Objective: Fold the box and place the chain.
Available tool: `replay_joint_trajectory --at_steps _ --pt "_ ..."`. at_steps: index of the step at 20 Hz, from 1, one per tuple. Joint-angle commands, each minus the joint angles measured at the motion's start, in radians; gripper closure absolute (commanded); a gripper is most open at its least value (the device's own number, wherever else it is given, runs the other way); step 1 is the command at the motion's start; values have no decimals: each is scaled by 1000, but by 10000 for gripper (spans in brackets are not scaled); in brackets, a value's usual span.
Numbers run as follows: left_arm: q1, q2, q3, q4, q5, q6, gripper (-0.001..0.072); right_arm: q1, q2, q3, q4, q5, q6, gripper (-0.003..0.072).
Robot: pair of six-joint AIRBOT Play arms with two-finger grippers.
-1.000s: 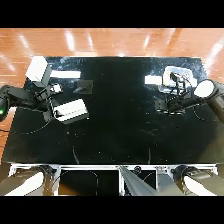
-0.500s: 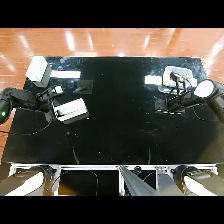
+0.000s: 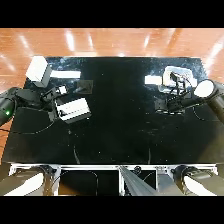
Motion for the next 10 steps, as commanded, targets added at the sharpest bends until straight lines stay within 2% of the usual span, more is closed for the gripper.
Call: replay_joint_trajectory --at_steps 1,10 --pt "0 10 15 1 -3 -48 688 -1 0 0 0 6 0 658" --pt "58 81 56 2 23 -134 690 -1 0 0 1 10 0 658"
